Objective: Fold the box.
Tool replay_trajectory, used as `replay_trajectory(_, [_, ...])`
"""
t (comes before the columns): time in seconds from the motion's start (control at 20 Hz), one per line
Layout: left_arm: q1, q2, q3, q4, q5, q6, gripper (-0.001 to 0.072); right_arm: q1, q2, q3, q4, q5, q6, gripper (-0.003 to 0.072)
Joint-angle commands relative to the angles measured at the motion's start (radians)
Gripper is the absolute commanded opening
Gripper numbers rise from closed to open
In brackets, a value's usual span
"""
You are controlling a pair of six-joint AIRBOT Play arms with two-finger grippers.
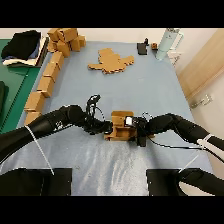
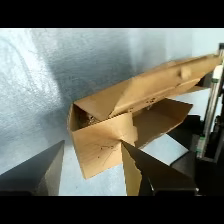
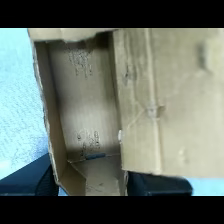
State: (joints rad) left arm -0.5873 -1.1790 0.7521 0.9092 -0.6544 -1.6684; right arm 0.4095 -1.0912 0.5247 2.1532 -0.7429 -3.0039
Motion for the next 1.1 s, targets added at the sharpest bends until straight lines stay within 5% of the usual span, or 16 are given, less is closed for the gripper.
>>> replay_trajectory(0.0, [-0.053, -0.01, 0.04, 0.17, 0.0, -0.166, 0.0522, 0.0, 0.0, 0.0, 0.0, 0.0, 0.0, 0.0481])
replay_trajectory(0.5, [-0.133, -0.14, 0.193, 0.295, -0.106, -0.29, 0.052, 0.0, 0.0, 0.0, 0.0, 0.0, 0.0, 0.048])
replay_trajectory(0.55, [-0.145, -0.144, 0.203, 0.336, -0.119, -0.325, 0.0423, 0.0, 0.0, 0.0, 0.0, 0.0, 0.0, 0.0481])
replay_trajectory(1.05, [-0.191, -0.169, 0.267, 0.418, -0.194, -0.492, 0.042, 0.0, 0.0, 0.0, 0.0, 0.0, 0.0, 0.048])
